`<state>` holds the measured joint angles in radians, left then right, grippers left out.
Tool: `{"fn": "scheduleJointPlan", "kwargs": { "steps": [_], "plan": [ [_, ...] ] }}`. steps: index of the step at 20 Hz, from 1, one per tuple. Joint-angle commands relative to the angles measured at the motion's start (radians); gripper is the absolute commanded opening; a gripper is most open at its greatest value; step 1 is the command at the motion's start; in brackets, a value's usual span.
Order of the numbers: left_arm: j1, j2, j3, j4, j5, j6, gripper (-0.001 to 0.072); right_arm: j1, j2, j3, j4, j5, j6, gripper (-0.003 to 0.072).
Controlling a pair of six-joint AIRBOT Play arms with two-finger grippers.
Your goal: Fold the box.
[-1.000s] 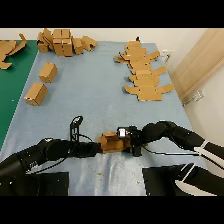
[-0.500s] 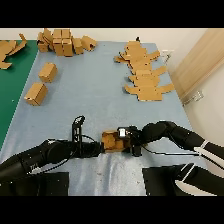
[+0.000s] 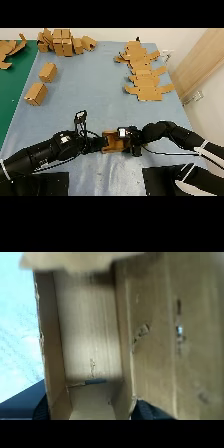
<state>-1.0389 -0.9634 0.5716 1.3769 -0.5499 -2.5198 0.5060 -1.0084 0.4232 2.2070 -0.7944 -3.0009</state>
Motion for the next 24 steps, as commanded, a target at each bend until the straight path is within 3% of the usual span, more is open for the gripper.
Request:
{"fn": "scheduleJointPlan", "kwargs": {
  "steps": [1,11,14,19,24],
  "plan": [
    [-0.013,0.005,0.03,0.042,-0.019,-0.06,0.0012,0.0,0.0,-0.001,0.0,0.0,0.0,0.051],
    [-0.014,0.01,0.03,0.043,0.057,-0.011,0.0011,0.0,0.0,-0.001,0.0,0.0,0.0,0.051],
    [-0.012,0.01,0.03,0.019,-0.028,0.041,0.0012,0.0,0.0,-0.001,0.0,0.0,0.0,0.051],
    [-0.015,0.01,0.03,0.069,-0.277,-0.233,0.001,0.0,0.0,-0.001,0.0,0.0,0.0,0.051],
    [-0.047,0.01,0.046,0.158,-0.263,-0.388,0.001,0.0,0.0,-0.001,0.0,0.0,0.0,0.051]
  ]
}}
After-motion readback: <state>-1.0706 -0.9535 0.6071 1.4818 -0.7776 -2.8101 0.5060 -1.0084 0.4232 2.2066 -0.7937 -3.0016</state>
